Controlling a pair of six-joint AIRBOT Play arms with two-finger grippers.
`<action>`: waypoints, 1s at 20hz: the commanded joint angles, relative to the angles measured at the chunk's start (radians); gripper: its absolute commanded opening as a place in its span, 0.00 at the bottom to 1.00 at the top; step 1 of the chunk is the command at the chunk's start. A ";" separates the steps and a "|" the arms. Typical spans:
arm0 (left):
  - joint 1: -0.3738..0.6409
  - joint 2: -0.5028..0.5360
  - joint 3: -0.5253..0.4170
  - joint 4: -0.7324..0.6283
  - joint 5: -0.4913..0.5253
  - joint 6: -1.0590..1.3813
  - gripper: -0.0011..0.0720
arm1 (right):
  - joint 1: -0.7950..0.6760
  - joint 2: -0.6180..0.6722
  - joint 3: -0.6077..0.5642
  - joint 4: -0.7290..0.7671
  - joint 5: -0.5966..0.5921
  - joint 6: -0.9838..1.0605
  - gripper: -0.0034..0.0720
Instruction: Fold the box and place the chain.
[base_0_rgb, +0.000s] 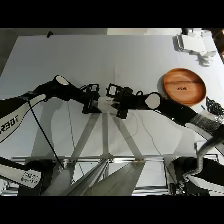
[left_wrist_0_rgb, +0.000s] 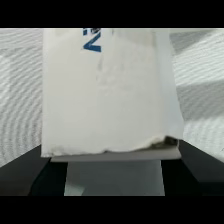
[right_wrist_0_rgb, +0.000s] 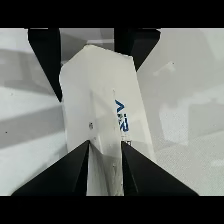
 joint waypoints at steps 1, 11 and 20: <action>-0.001 0.000 0.000 0.003 -0.006 0.003 0.21 | -0.001 -0.002 0.000 -0.003 -0.005 0.000 0.28; -0.001 0.000 0.000 0.003 -0.005 0.003 0.21 | 0.000 0.018 0.000 -0.003 0.021 0.000 0.32; -0.001 0.000 0.000 0.003 -0.006 0.003 0.21 | -0.001 0.023 -0.001 -0.003 0.021 0.000 0.31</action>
